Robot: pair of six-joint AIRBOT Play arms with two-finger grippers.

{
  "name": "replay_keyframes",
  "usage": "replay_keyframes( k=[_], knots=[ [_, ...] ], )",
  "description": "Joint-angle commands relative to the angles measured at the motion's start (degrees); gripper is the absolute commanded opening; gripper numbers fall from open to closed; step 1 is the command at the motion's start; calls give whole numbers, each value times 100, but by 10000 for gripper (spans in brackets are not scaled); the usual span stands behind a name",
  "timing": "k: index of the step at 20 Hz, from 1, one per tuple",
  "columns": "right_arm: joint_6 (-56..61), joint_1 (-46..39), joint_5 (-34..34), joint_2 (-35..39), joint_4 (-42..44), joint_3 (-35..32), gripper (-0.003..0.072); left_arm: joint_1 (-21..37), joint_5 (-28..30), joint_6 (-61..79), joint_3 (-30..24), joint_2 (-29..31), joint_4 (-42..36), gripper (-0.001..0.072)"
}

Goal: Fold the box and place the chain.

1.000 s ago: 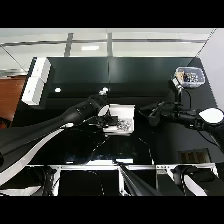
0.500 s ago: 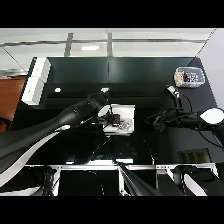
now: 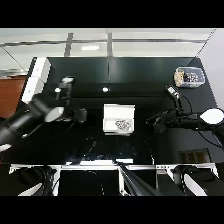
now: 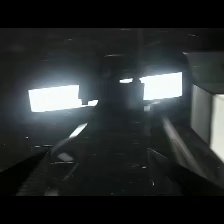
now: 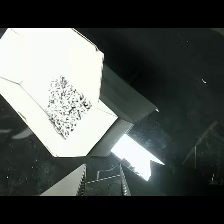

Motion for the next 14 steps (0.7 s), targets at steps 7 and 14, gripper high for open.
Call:
replay_keyframes(
  k=[7,14],
  knots=[
    [199,0,-35,-4,11,-2,238,1635,756,9103,-2092,-138,-6470,704],
    [321,0,-76,-4,11,-2,239,892,1626,12872,-1993,-345,-5858,711]
  ],
)
